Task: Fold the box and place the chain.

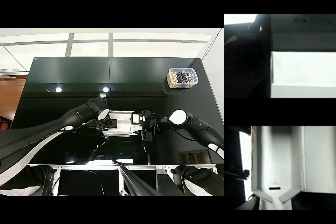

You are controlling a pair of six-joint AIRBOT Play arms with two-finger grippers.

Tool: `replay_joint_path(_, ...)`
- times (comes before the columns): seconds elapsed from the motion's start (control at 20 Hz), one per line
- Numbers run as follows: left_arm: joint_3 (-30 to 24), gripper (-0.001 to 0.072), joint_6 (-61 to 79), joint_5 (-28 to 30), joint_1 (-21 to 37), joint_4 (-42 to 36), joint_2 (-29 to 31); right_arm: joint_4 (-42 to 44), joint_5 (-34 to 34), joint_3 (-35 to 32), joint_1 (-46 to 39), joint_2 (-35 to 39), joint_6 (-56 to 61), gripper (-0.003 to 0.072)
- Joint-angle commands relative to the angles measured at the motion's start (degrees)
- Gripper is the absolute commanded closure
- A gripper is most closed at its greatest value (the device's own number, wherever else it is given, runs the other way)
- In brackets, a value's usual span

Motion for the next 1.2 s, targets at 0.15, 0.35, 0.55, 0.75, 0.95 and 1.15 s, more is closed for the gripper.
replay_joint_path(0.15,0.0,0.0681,0.0,0.2,0.0,0.0,0.0,3.0,0.0,0.0,0.5,-0.2,-1.0,0.0498)
replay_joint_path(0.35,0.0,0.0682,0.0,0.4,0.0,0.0,0.0,12.7,-0.1,0.0,0.6,-2.1,-0.9,0.0498)
replay_joint_path(0.55,0.0,0.0681,0.0,0.4,0.0,0.0,0.0,15.3,-1.4,0.0,1.6,-4.9,-0.3,0.0499)
replay_joint_path(0.75,0.0,0.0682,0.0,0.3,0.0,0.0,0.0,14.6,-1.6,0.0,1.6,-5.0,0.6,0.0470)
replay_joint_path(0.95,0.0,0.0682,0.0,0.3,0.0,0.0,0.0,9.7,-3.7,0.0,1.6,-5.0,5.6,0.0434)
replay_joint_path(1.15,0.0,0.0682,0.0,0.3,0.0,0.0,0.0,9.7,-3.5,0.0,1.6,-4.9,7.8,0.0630)
